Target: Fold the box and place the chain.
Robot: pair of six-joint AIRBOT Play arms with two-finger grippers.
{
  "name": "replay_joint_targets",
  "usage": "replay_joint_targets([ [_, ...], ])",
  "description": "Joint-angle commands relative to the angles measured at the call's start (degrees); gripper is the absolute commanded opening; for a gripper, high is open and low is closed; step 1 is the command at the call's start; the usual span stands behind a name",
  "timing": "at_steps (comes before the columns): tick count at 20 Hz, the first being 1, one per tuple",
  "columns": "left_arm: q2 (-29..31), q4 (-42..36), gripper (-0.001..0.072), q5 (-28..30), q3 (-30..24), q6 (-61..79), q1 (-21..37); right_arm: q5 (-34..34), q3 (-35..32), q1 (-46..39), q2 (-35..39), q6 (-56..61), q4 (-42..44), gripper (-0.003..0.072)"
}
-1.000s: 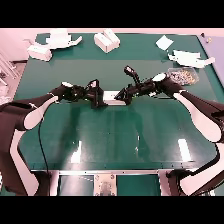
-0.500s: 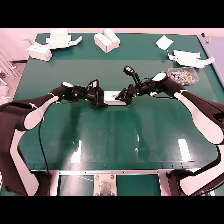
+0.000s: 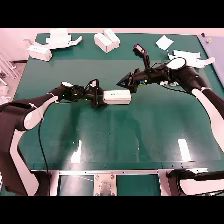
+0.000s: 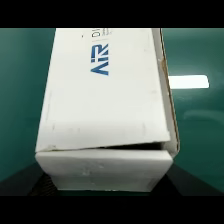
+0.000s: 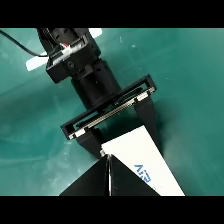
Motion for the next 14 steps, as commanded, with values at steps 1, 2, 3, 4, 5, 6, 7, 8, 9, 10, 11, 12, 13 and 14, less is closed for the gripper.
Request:
replay_joint_targets([
  [1,0.00,0.07,0.0468,-0.04,0.00,0.09,-0.02,-1.11,-2.58,-0.07,0.81,2.32,-0.22,0.0004],
  [2,0.00,0.07,0.0468,-0.07,0.00,0.09,-0.02,-2.29,-4.61,0.15,0.26,2.29,-0.28,0.0004],
  [3,0.00,0.07,0.0468,-0.04,0.00,0.09,-0.02,-3.76,-6.58,0.17,-0.35,1.20,-0.17,0.0004],
  [4,0.00,0.07,0.0468,-0.07,0.00,0.09,-0.02,-5.90,-8.37,0.17,-0.92,-0.28,-0.15,0.0004],
  [5,0.00,0.07,0.0468,-0.07,0.00,0.09,-0.02,-8.55,-9.49,0.17,-1.55,-1.64,0.28,0.0004],
  [6,0.00,0.07,0.0468,-0.07,0.00,0.09,-0.02,-10.32,-9.99,0.17,-2.19,-3.30,0.74,0.0003],
  [7,0.00,0.04,0.0468,-0.07,0.00,0.09,-0.02,-10.97,-9.97,0.17,-2.91,-3.58,0.81,0.0004],
  [8,0.00,0.07,0.0468,-0.07,0.00,0.09,-0.02,-10.97,-9.97,0.17,-3.43,-3.76,0.87,0.0004],
  [9,0.00,0.07,0.0468,-0.07,0.00,0.09,-0.02,-10.97,-9.97,0.17,-4.07,-3.76,0.87,0.0004],
  [10,0.00,0.07,0.0468,-0.07,0.00,0.09,-0.02,-10.99,-9.97,0.17,-4.59,-3.78,0.85,0.0004],
  [11,0.00,0.07,0.0468,-0.07,0.00,0.09,-0.02,-10.93,-9.97,0.17,-5.18,-3.74,0.85,0.0003],
  [12,0.00,0.07,0.0468,-0.07,0.00,0.09,-0.02,-10.91,-9.97,0.17,-5.86,-3.69,0.87,0.0003],
  [13,0.00,0.07,0.0468,-0.04,0.00,0.11,-0.02,-10.58,-9.97,0.17,-6.38,-2.99,0.87,0.0003],
  [14,0.00,0.07,0.0468,-0.04,0.00,0.11,-0.02,-9.55,-9.99,0.20,-6.95,-2.01,0.83,0.0003],
])
